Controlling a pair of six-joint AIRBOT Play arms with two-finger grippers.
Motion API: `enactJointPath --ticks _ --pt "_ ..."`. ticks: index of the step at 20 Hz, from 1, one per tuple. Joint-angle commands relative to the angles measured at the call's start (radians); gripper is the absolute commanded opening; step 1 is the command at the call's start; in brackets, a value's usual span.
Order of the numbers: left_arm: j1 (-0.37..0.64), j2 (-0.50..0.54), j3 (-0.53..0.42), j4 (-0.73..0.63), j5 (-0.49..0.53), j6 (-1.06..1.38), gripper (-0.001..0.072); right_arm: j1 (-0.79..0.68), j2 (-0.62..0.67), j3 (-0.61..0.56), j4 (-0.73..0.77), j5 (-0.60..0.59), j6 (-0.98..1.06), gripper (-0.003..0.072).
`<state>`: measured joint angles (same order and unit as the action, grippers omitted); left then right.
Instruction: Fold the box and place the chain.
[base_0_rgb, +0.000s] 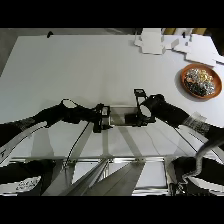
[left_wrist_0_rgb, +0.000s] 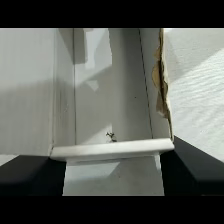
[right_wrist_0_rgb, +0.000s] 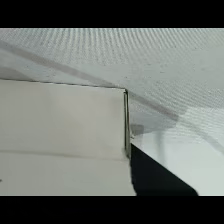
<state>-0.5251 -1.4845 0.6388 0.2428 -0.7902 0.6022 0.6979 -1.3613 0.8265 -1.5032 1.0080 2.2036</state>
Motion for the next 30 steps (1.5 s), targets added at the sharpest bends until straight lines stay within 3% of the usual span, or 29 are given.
enactJointPath --ticks 1,2,4,5,6,7,9,11,12,14,17,19,22,23,25,30 --pt "0.0 0.0 0.001 0.0 0.001 0.0 0.015 0.005 -0.005 0.001 -0.021 0.001 0.005 0.0072" --pt "0.0 0.0 0.001 0.0 0.001 0.0 0.015 0.005 -0.005 0.001 -0.024 -0.001 -0.007 0.0021" --pt "0.0 0.0 0.001 0.0 0.001 0.0 0.015 0.005 -0.003 0.001 -0.043 -0.001 -0.01 0.0023" --pt "0.0 0.0 0.001 0.0 0.001 0.0 0.015 0.005 0.0 0.001 -0.052 -0.001 -0.014 0.0066" --pt "0.0 0.0 0.001 0.0 0.001 0.0 0.015 0.005 0.008 0.001 -0.065 -0.001 -0.014 0.0201" --pt "0.0 0.0 0.001 0.0 0.001 0.0 0.015 0.004 0.019 0.001 -0.076 -0.002 -0.013 0.0259" --pt "0.0 0.0 0.001 0.0 0.001 0.0 0.015 0.004 0.04 0.001 -0.098 -0.01 -0.013 0.0262" --pt "0.0 0.0 0.001 0.0 0.001 0.0 0.015 0.004 0.051 0.001 -0.109 -0.031 -0.013 0.0413" --pt "0.0 0.0 0.001 0.0 0.001 0.0 0.015 0.004 0.051 0.001 -0.108 -0.035 -0.013 0.0435" --pt "0.0 0.0 0.001 0.0 0.001 0.0 0.015 0.004 0.051 0.001 -0.113 -0.061 -0.012 0.041" --pt "0.0 0.0 0.001 0.0 0.001 0.0 0.015 0.004 0.045 0.001 -0.113 -0.1 -0.011 0.0239" --pt "0.0 0.0 0.001 0.0 0.001 0.0 0.015 0.004 0.043 0.0 -0.113 -0.085 -0.011 0.0023" --pt "0.0 0.0 0.001 0.0 0.001 0.0 0.015 0.004 0.043 0.0 -0.112 -0.074 -0.012 0.0023" --pt "0.0 0.0 0.001 0.0 0.001 0.0 0.015 0.004 0.045 0.0 -0.112 -0.069 -0.012 0.008" --pt "0.0 0.0 0.001 0.0 0.001 0.0 0.015 0.004 0.054 0.0 -0.112 -0.043 -0.017 0.0319" --pt "0.0 0.0 0.001 0.0 0.001 0.0 0.015 0.004 0.229 0.011 -0.116 0.048 -0.308 0.0329"
